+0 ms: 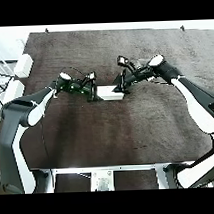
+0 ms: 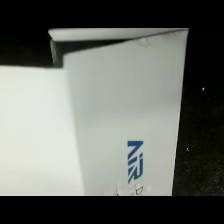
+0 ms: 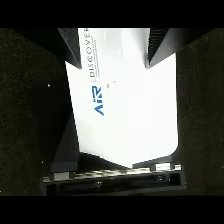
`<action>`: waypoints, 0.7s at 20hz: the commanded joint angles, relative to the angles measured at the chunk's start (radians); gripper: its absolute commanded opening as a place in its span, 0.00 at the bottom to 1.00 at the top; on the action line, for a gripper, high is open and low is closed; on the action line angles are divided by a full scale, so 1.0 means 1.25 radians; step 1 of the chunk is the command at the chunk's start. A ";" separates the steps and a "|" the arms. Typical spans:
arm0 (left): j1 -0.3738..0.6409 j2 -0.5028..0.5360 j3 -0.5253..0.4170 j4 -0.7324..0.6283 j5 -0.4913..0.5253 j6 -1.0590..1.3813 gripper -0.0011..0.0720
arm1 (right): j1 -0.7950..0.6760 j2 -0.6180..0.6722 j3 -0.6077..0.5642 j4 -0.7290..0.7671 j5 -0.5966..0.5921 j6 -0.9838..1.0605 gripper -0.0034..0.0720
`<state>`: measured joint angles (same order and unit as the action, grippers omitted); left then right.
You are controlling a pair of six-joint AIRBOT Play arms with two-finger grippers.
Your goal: Fold the box and place the chain.
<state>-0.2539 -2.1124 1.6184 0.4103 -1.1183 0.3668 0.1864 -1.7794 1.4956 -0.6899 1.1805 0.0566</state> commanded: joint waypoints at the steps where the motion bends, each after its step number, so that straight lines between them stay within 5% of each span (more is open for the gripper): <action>1: 0.001 0.000 0.000 0.000 0.000 0.000 0.64 | 0.000 -0.007 -0.002 0.002 -0.026 -0.011 0.67; 14: 0.001 0.000 0.000 0.000 0.000 0.000 0.63 | -0.001 0.006 -0.018 0.047 0.040 -0.033 0.61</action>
<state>-0.2539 -2.1124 1.6184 0.4103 -1.1183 0.3668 0.1844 -1.7748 1.4853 -0.6418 1.2072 0.0223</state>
